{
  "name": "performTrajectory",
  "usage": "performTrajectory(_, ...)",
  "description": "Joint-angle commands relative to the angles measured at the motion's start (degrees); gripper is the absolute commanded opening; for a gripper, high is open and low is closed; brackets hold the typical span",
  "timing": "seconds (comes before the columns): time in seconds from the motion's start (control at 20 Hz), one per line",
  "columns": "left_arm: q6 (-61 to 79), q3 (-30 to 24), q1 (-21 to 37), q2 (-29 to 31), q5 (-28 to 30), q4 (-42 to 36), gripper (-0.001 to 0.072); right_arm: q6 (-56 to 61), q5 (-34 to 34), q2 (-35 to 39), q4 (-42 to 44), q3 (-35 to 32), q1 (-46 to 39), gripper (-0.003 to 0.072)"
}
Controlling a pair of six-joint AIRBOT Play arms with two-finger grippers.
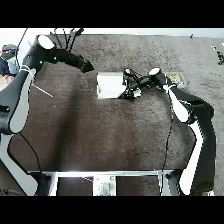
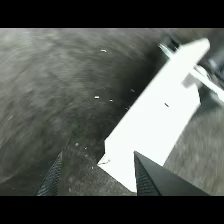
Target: Fold the box and place the chain.
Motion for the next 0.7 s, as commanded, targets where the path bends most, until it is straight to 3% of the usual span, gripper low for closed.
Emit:
performTrajectory(0.0,25.24,-0.98,2.62,-5.84,-8.26,-10.32,0.0499,0.00,0.04,0.00,0.02,0.04,0.02,0.0465)
performTrajectory(0.1,29.79,-0.98,2.60,-8.68,-10.71,-10.67,0.0720,0.00,0.02,0.00,0.02,0.04,0.02,0.0465)
performTrajectory(0.65,47.12,-0.98,2.14,-17.38,-11.91,-14.21,0.0720,0.00,0.00,0.00,0.02,0.04,0.02,0.0465)
